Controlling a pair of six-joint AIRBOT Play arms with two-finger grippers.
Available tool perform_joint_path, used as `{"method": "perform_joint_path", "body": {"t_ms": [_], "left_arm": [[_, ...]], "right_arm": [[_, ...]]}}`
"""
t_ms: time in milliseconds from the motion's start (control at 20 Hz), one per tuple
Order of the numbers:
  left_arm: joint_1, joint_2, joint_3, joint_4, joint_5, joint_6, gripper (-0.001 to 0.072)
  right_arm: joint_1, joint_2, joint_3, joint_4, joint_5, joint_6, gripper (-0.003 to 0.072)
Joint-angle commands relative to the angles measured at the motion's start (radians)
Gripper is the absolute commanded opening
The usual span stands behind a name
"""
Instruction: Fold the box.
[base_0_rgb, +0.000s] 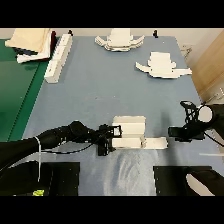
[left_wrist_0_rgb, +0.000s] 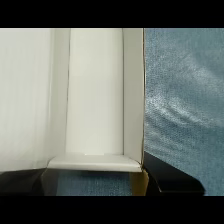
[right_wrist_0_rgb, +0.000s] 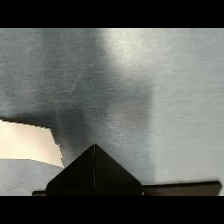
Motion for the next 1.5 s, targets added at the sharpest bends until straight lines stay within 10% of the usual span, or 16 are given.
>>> {"method": "perform_joint_path", "body": {"t_ms": [0,1150,1300,1450], "left_arm": [[0.0,0.0,0.0,0.0,0.0,0.0,0.0459],[0.0,0.0,0.0,0.0,0.0,0.0,0.046],[0.0,0.0,0.001,0.0,0.0,0.0,0.046],[0.0,0.0,0.0,0.0,0.0,0.0,0.046]], "right_arm": [[-0.054,-0.116,-0.004,0.162,-0.006,-0.071,0.0001],[-0.126,-0.046,-0.138,0.684,0.028,-0.436,0.0003],[-0.08,-0.013,-0.13,0.684,-0.016,-0.439,0.0264],[-0.037,0.023,-0.128,0.683,-0.052,-0.435,0.0305]]}}
